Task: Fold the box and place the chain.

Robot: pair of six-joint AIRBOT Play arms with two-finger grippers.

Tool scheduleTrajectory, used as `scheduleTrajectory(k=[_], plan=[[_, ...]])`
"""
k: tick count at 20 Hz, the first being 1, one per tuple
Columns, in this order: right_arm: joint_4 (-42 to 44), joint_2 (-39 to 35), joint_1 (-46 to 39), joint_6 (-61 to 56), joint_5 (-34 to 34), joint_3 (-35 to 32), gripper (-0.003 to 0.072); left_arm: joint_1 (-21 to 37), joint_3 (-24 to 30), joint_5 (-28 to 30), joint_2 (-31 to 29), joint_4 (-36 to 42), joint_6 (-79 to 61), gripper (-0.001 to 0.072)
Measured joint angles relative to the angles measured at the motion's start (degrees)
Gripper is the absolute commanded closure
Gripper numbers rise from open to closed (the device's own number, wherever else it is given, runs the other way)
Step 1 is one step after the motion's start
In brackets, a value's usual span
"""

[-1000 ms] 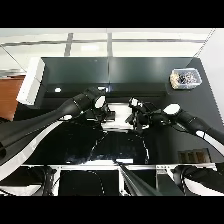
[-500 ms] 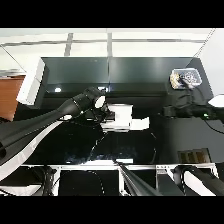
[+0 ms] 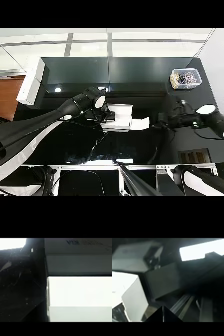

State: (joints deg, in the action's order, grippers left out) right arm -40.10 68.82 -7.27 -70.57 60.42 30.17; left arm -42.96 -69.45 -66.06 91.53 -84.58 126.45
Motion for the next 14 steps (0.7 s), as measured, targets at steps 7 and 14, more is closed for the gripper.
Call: scheduleTrajectory(k=[7, 14], plan=[[9.1, 4.5, 9.0, 4.4, -4.8, 1.9, 0.0676, 0.0, 0.0, 0.0, 0.0, 0.0, 0.0, 0.0682], [11.9, 5.0, 10.0, 7.8, 0.9, 6.0, 0.0191, 0.0, 0.0, 0.0, 0.0, 0.0, 0.0, 0.0682]])
